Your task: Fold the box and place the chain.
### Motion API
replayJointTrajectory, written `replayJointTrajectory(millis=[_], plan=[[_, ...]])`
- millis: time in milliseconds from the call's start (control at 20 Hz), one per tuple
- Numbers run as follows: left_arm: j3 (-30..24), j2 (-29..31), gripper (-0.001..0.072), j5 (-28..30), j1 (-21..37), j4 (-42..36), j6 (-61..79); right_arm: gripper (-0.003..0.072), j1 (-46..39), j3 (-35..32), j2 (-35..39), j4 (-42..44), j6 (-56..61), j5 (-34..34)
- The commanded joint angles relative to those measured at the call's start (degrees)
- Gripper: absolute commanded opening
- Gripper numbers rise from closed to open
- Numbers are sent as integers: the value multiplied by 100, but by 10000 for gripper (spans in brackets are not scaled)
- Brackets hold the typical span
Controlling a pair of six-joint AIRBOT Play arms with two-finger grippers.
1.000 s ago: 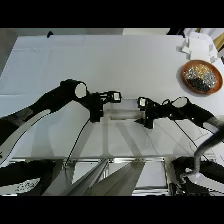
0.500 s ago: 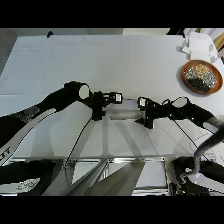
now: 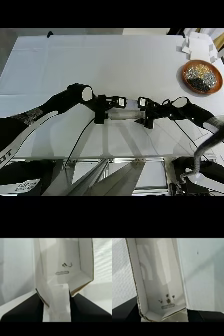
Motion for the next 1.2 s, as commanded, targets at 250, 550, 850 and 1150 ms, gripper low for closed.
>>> replayJointTrajectory(millis=[250,550,850,1150], plan=[[-4,-4,239,-66,-144,-164,15,357,2,0,2,0,2,0],[-4,-4,128,623,-258,-166,13,357,2,0,2,2,2,0],[-4,-7,131,850,-437,-332,13,357,2,0,2,0,2,0],[-4,-179,307,883,-535,-577,9,357,2,0,0,2,2,0]])
